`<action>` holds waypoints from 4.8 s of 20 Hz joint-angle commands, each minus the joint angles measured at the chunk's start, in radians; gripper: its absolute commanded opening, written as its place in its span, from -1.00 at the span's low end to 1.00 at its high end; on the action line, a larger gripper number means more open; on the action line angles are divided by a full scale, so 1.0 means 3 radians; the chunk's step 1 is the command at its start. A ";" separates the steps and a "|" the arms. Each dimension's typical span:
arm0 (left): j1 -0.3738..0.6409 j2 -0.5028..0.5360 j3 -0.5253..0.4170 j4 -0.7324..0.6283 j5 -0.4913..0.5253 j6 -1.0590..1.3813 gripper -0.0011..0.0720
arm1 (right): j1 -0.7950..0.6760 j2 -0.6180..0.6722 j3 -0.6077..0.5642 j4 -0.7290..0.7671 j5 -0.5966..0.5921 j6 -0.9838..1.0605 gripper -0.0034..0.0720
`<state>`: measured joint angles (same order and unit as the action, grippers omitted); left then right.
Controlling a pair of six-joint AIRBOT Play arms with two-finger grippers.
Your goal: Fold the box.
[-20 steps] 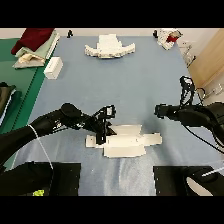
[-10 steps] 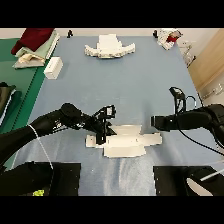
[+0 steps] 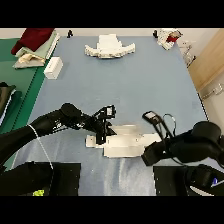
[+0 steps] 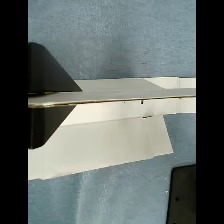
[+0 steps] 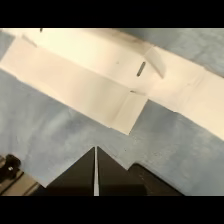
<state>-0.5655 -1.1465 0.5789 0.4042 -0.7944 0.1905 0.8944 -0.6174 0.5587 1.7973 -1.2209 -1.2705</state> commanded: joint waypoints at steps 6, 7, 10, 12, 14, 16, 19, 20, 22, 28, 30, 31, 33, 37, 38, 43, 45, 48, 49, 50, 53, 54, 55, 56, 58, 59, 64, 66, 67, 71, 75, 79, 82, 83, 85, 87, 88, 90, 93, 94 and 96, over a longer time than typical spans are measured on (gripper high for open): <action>-0.0001 0.0000 0.0003 0.0000 0.0001 0.0001 -0.93 | 0.1118 -0.0640 -0.0036 -0.0894 0.0388 -0.0830 0.88; -0.0001 0.0000 0.0003 0.0000 0.0001 0.0001 -0.93 | 0.1118 -0.0753 -0.0036 -0.0997 0.0451 -0.0830 0.88; -0.0001 0.0000 0.0003 0.0000 0.0001 0.0001 -0.93 | 0.1115 -0.0941 -0.0034 -0.1338 0.0762 -0.0827 0.88; -0.0001 0.0000 0.0003 0.0000 0.0000 0.0001 -0.93 | 0.1115 -0.1019 -0.0034 -0.1408 0.0879 -0.0829 0.88; -0.0001 0.0000 0.0003 0.0000 0.0001 0.0001 -0.93 | 0.1115 -0.1082 -0.0034 -0.1411 0.0916 -0.0829 0.88; -0.0001 0.0000 0.0003 0.0000 0.0001 0.0001 -0.93 | 0.1115 -0.1109 -0.0033 -0.1453 0.0959 -0.0828 0.88; -0.0001 0.0000 0.0003 -0.0001 0.0001 0.0001 -0.93 | 0.1115 -0.1076 -0.0008 -0.1464 0.0950 -0.0660 0.88; -0.0001 0.0000 0.0003 0.0000 0.0001 0.0001 -0.93 | 0.1115 -0.1044 -0.0006 -0.1475 0.0945 -0.0570 0.88; -0.0001 0.0000 0.0003 -0.0001 0.0001 0.0001 -0.93 | 0.1115 -0.0951 0.0001 -0.1536 0.0875 -0.0449 0.88; -0.0001 0.0000 0.0003 0.0000 0.0001 0.0001 -0.93 | 0.1114 -0.0713 0.0013 -0.1733 0.0726 -0.0128 0.88; -0.0001 0.0000 0.0003 0.0000 0.0001 0.0001 -0.93 | 0.1113 -0.0708 0.0013 -0.1827 0.0730 0.0019 0.88; -0.0001 0.0000 0.0003 0.0000 0.0001 0.0001 -0.93 | 0.1113 -0.0708 0.0013 -0.1830 0.0730 0.0023 0.88; -0.0001 0.0000 0.0003 0.0000 0.0001 0.0001 -0.93 | 0.1114 -0.0708 0.0013 -0.1795 0.0724 0.0024 0.88; -0.0001 0.0000 0.0003 0.0000 0.0001 0.0001 -0.93 | 0.1118 -0.0708 -0.0005 -0.1434 0.0722 -0.0106 0.88; -0.0001 0.0000 0.0003 0.0000 0.0001 0.0001 -0.93 | 0.1119 -0.0708 -0.0041 -0.1268 0.0725 -0.0282 0.88; -0.0001 0.0000 0.0003 -0.0001 0.0001 0.0001 -0.93 | 0.1118 -0.0725 -0.0146 -0.1414 0.0867 -0.0570 0.88; -0.0001 0.0000 0.0003 0.0000 0.0001 0.0001 -0.93 | 0.1114 -0.0748 -0.0145 -0.1611 0.0975 -0.0570 0.88; -0.0001 0.0000 0.0003 0.0000 0.0001 0.0001 -0.93 | 0.1119 -0.0743 -0.0145 -0.1574 0.0933 -0.0570 0.88; -0.0001 0.0000 0.0003 0.0000 0.0001 0.0001 -0.93 | 0.1119 -0.0743 -0.0146 -0.1434 0.0880 -0.0573 0.88; -0.0001 0.0000 0.0003 -0.0001 -0.0001 0.0001 -0.93 | 0.1139 -0.0743 -0.0149 -0.1240 0.0809 -0.0659 0.88; -0.0001 0.0000 0.0003 -0.0001 -0.0001 0.0001 -0.93 | 0.1325 -0.0743 -0.0202 -0.0998 0.0809 -0.0830 0.88; -0.0001 0.0000 0.0003 0.0000 0.0000 0.0001 -0.93 | 0.1368 -0.0748 -0.0226 -0.1092 0.0882 -0.0829 0.88; -0.0001 0.0000 0.0003 0.0000 0.0000 0.0001 -0.93 | 0.1367 -0.0750 -0.0239 -0.1249 0.0961 -0.0829 0.88; -0.0001 0.0000 0.0003 0.0000 0.0000 0.0001 -0.93 | 0.1363 -0.0750 -0.0237 -0.1455 0.1013 -0.0823 0.88; -0.0001 0.0000 0.0003 0.0000 0.0000 0.0001 -0.93 | 0.1357 -0.0750 -0.0235 -0.1779 0.1036 -0.0764 0.88; -0.0001 0.0000 0.0003 0.0000 0.0000 0.0001 -0.93 | 0.1343 -0.0750 -0.0235 -0.1848 0.1031 -0.0764 0.88; -0.0001 0.0000 0.0003 -0.0001 0.0000 0.0001 -0.93 | 0.1294 -0.0749 -0.0235 -0.1967 0.1040 -0.0619 0.88; -0.0001 0.0000 0.0003 0.0000 0.0000 0.0001 -0.93 | 0.1294 -0.0749 -0.0234 -0.1979 0.1041 -0.0617 0.88; -0.0001 0.0000 0.0003 0.0000 0.0000 0.0001 -0.93 | 0.1294 -0.0746 -0.0231 -0.1980 0.1044 -0.0617 0.88; -0.0001 0.0000 0.0003 0.0000 0.0000 0.0001 -0.93 | 0.1294 -0.0743 -0.0231 -0.1994 0.1049 -0.0504 0.88; -0.0001 0.0000 0.0003 -0.0001 0.0000 0.0001 -0.93 | 0.1297 -0.0743 -0.0231 -0.1989 0.1055 -0.0469 0.88; -0.0001 0.0000 0.0003 0.0000 0.0000 0.0001 -0.93 | 0.1300 -0.0743 -0.0233 -0.1977 0.1082 -0.0482 0.88; -0.0001 0.0000 0.0003 -0.0001 0.0000 0.0001 -0.93 | 0.1298 -0.0743 -0.0233 -0.1979 0.1097 -0.0482 0.88; -0.0001 0.0000 0.0003 0.0000 0.0000 0.0001 -0.93 | 0.1298 -0.0743 -0.0233 -0.1987 0.1097 -0.0484 0.88; -0.0001 0.0000 0.0003 0.0000 -0.0001 0.0001 -0.93 | 0.1297 -0.0743 -0.0233 -0.2055 0.1097 -0.0484 0.88; -0.0001 0.0000 0.0003 0.0000 -0.0001 0.0001 -0.93 | 0.1298 -0.0701 -0.0229 -0.2028 0.1099 -0.0483 0.88; -0.0001 0.0000 0.0003 -0.0001 0.0000 0.0001 -0.93 | 0.1298 -0.0671 -0.0230 -0.2031 0.1099 -0.0484 0.88; -0.0001 0.0000 0.0003 0.0000 -0.0001 0.0001 -0.93 | 0.1296 -0.0604 -0.0229 -0.2157 0.1095 -0.0470 0.88; -0.0001 0.0000 0.0003 0.0000 0.0000 0.0001 -0.93 | 0.1150 -0.0533 -0.0244 -0.2063 0.1073 -0.0477 0.88; -0.0001 0.0000 0.0003 -0.0001 0.0000 0.0001 -0.93 | 0.1074 -0.0528 -0.0247 -0.2018 0.1076 -0.0493 0.88; -0.0001 0.0000 0.0003 -0.0001 0.0000 0.0001 -0.93 | 0.0912 -0.0516 -0.0247 -0.1935 0.1102 -0.0684 0.91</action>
<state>-0.5655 -1.1465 0.5789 0.4038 -0.7948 0.1909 1.2198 -0.7826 0.4858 1.1835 -0.8955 -1.4239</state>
